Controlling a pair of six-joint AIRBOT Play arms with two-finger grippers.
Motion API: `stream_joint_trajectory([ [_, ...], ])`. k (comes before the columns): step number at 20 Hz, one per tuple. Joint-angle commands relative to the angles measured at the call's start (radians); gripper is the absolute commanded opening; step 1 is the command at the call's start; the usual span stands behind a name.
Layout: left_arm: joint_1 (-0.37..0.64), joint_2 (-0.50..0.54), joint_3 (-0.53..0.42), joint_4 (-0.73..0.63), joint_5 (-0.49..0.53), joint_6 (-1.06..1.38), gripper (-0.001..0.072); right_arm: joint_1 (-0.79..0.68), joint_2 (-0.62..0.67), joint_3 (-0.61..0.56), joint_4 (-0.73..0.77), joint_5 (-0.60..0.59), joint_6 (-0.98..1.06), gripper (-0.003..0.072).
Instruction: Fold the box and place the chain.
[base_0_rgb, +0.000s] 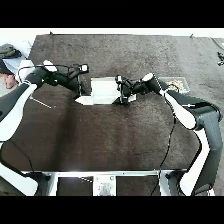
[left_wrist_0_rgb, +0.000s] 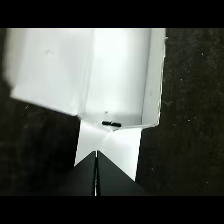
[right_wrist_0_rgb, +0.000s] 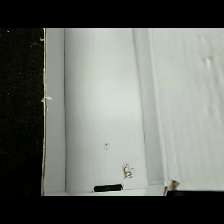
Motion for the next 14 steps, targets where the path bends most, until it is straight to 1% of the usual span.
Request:
stream_joint_trajectory([
  [1,0.046,0.080,-0.006,0.042,0.011,-0.271,0.0005,0.001,0.000,0.001,0.000,0.000,0.000,0.0374],
  [3,0.090,0.130,-0.043,0.001,0.014,-0.385,0.0005,0.001,0.000,0.001,0.000,0.000,0.000,0.0374],
  [6,0.154,0.198,-0.146,-0.042,0.066,-0.540,0.0005,0.001,0.000,0.001,0.000,0.000,0.000,0.0375],
  [9,0.216,0.202,-0.223,-0.056,0.054,-0.691,0.0006,0.001,0.000,0.001,0.000,0.000,0.000,0.0374],
  [11,0.239,0.196,-0.263,-0.063,0.049,-0.735,0.0008,0.001,0.000,0.001,0.000,0.000,0.000,0.0375],
  [14,0.246,0.196,-0.306,-0.085,0.039,-0.745,0.0009,0.001,0.000,0.001,0.000,0.000,0.000,0.0374],
])
